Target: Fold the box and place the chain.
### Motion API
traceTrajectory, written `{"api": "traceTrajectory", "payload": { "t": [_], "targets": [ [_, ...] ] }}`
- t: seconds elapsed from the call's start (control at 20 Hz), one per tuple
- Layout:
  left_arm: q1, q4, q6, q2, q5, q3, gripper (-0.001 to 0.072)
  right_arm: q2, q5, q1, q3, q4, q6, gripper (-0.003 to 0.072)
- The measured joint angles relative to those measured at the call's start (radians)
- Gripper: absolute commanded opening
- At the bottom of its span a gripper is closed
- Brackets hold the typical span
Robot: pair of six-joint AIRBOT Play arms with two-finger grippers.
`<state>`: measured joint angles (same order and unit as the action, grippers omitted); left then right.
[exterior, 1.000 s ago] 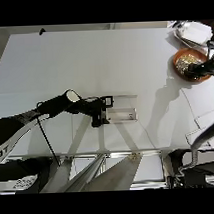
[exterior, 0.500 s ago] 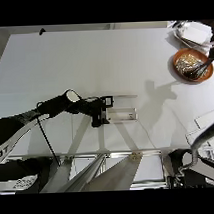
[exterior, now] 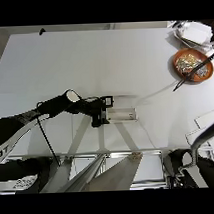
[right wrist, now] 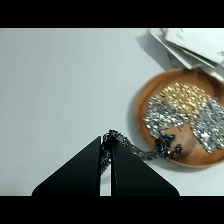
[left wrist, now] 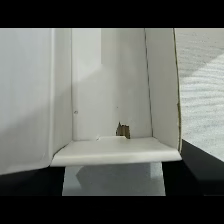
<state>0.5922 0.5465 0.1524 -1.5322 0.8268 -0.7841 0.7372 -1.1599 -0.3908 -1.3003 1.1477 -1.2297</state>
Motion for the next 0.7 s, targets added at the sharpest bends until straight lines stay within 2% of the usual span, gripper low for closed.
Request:
{"api": "traceTrajectory", "payload": {
  "t": [0.2, 0.4, 0.7],
  "targets": [
    [0.000, 0.000, 0.000, 0.000, 0.000, 0.000, 0.0272, -0.085, -0.097, 0.000, 0.000, -0.100, 0.006, 0.0016],
    [0.000, 0.000, 0.000, 0.000, 0.000, 0.000, 0.0272, -0.117, -0.202, 0.006, 0.000, -0.221, 0.014, 0.0016],
    [0.000, 0.000, 0.000, 0.000, 0.000, 0.000, 0.0272, -0.129, -0.307, 0.113, 0.000, -0.328, 0.015, 0.0016]
  ]
}}
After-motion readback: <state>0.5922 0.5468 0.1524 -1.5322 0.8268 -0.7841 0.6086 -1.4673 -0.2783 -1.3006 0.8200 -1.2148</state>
